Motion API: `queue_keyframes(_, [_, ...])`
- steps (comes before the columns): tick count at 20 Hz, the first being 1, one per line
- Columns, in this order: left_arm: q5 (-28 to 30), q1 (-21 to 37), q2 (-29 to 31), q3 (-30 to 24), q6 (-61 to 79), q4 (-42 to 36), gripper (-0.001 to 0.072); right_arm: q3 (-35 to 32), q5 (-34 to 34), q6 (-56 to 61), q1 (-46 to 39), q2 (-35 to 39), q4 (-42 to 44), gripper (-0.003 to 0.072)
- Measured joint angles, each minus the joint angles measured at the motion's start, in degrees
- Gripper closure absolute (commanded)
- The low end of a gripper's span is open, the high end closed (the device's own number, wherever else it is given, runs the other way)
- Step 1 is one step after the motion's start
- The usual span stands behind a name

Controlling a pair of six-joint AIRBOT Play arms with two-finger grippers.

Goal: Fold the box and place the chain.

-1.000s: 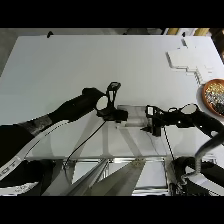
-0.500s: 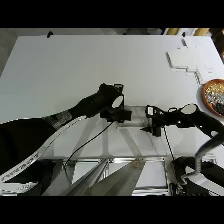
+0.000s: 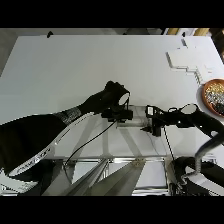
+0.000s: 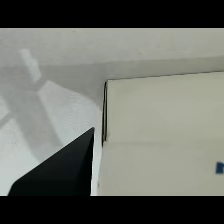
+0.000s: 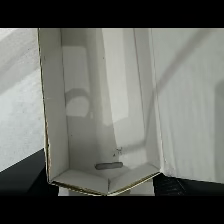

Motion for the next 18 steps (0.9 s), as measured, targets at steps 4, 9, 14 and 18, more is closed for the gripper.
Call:
queue_keyframes(4, [-0.46, 0.0, -1.03, 0.22, -0.37, -0.04, 0.051, 0.0, 0.0, 0.0, 0.0, 0.0, 0.0, 0.0273])
queue_keyframes(9, [-0.26, -0.52, -2.08, 0.31, -1.29, 0.04, 0.071, 0.0, 0.02, 0.02, 0.0, 0.0, -0.02, 0.0273])
queue_keyframes(14, [-0.28, -0.94, -2.38, 0.33, -1.27, 0.81, 0.0563, -0.02, 0.11, 0.0, 0.0, 0.0, -0.09, 0.0273])
queue_keyframes(18, [-0.24, -0.9, -1.86, 0.24, -1.07, 1.36, 0.0496, 0.0, -0.09, -0.13, 0.0, 0.0, 0.0, 0.0273])
